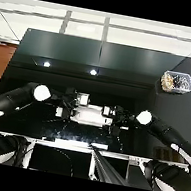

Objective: Fold the box and place the chain.

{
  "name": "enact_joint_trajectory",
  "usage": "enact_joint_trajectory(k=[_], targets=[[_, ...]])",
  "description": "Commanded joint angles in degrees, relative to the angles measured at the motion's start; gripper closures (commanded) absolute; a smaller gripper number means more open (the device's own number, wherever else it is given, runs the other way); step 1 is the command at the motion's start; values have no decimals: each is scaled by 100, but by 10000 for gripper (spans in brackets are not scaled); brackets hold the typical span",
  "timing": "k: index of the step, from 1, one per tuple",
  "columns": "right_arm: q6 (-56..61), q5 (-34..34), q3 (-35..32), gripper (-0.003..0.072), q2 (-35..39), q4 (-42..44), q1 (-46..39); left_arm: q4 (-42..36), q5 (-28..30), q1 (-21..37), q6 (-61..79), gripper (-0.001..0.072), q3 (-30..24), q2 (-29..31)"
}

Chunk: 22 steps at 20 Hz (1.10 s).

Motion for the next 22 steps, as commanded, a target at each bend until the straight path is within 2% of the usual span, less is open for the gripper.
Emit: enact_joint_trajectory(k=[1, 2, 3, 4, 5, 7, 8, 10, 12, 14, 16, 18, 21, 22], targets=[[2, 0, 2, 157, -2, -2, 7, 1276, -1025, 70, -1589, 162, 2, 927], [2, -2, 2, 157, -2, -7, 7, 1486, -1447, 94, -2103, 169, 2, 1209], [2, 0, 2, 157, -2, -13, 7, 1519, -1803, 94, -2586, 270, 2, 1460], [0, 4, 2, 158, -2, -24, 7, 1340, -2072, 63, -2953, 449, 2, 1648], [0, 4, 2, 158, -2, -24, 7, 1097, -2306, 26, -3167, 687, 2, 1788], [0, 11, 2, 162, -2, -24, 7, 553, -2468, -81, -3475, 680, -15, 1860], [-2, 33, 2, 325, -2, -28, 9, 164, -2179, -133, -3641, 679, -87, 1834], [-2, 28, 2, 348, -2, -31, 7, -518, -1161, -203, -3598, 678, -293, 1731], [0, 28, 2, 349, -2, -28, 7, -870, 219, -269, -3595, 678, -433, 1451], [0, 28, 2, 348, -2, -26, 7, -1150, 1187, -273, -3593, 677, -415, 1086], [0, 28, 2, 349, -2, -26, 7, -1279, 1864, -273, -3576, 677, -415, 761], [0, 28, 2, 350, -2, -28, 7, -1279, 2234, -273, -3436, 677, -415, 452], [0, 28, 2, 357, -2, -28, 9, -1276, 2319, -275, -3296, 677, -413, 138], [0, 33, 2, 517, -2, -35, 9, -1274, 2319, -275, -3294, 677, -413, 37]])
